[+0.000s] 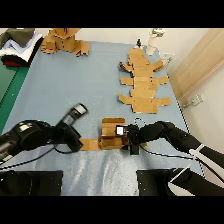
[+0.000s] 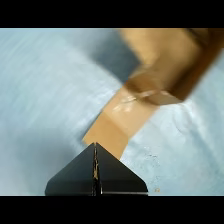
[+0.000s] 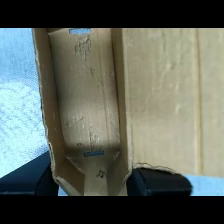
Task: Fold the box.
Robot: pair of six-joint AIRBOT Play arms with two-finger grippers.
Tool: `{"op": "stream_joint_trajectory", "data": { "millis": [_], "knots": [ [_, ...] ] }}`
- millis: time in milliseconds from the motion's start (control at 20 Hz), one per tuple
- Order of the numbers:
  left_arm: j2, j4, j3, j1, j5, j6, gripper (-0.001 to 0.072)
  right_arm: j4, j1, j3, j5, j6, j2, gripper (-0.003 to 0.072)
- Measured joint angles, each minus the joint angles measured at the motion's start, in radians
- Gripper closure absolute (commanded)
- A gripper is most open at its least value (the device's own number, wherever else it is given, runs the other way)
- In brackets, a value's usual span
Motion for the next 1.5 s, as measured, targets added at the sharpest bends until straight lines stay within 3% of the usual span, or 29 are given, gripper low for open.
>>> {"op": "stream_joint_trajectory", "data": {
  "millis": [200, 400, 650, 900, 1400, 1500],
  "knots": [
    [0.010, -0.014, -0.049, 0.069, -0.051, -0.363, 0.0698, 0.000, 0.000, 0.000, 0.000, 0.000, 0.000, 0.0248],
    [-0.082, -0.134, -0.087, 0.055, 0.055, -0.491, 0.0698, 0.000, 0.000, 0.000, 0.000, 0.000, 0.000, 0.0248],
    [-0.225, -0.251, -0.099, -0.008, 0.192, -0.536, 0.0698, 0.000, 0.000, 0.000, 0.000, 0.000, 0.000, 0.0248],
    [-0.276, -0.323, -0.094, -0.076, 0.294, -0.545, 0.0699, 0.000, 0.000, 0.000, 0.000, 0.000, 0.000, 0.0248],
    [-0.288, -0.361, 0.015, -0.109, 0.327, -0.520, 0.0694, 0.000, 0.000, 0.000, 0.000, 0.000, 0.000, 0.0248],
    [-0.287, -0.361, 0.027, -0.104, 0.310, -0.518, 0.0462, 0.000, 0.000, 0.000, 0.000, 0.000, 0.000, 0.0248]
  ]
}}
